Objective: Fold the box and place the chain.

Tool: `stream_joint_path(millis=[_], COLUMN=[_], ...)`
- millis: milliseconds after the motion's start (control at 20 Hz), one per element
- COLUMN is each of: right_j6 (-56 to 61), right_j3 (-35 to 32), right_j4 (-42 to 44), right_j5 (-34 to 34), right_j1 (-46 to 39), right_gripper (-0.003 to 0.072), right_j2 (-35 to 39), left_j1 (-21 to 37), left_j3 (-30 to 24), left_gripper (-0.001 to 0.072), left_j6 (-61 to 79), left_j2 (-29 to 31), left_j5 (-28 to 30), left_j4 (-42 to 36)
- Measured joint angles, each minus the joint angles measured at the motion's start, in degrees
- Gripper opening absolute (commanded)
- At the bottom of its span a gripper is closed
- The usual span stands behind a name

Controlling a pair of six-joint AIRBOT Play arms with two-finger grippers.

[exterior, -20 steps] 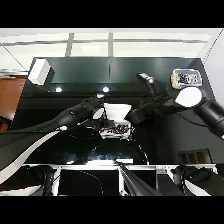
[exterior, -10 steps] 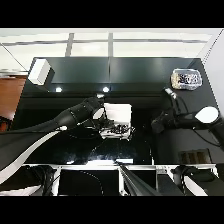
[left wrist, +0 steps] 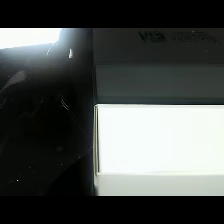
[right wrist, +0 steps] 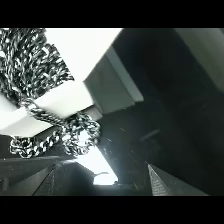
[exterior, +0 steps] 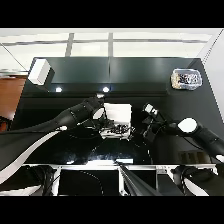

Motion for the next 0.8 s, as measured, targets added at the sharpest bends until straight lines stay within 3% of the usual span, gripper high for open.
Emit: stream_joint_path(millis=[350,800], right_j6=[-15.2,-19.9], right_j3=[-0.2,-0.2], right_j4=[2.8,5.4], right_j5=[-2.9,-6.4], right_j1=[5.1,5.9], right_gripper=[0.0692,0.0691], right_j2=[-3.9,-6.3], left_j1=[0.0,0.0], left_j3=[0.0,0.0], left_gripper=[0.0029,0.0029], left_j6=[0.0,0.0], left_j2=[0.0,0.0], left_j5=[0.1,0.3], left_j4=[0.0,0.0])
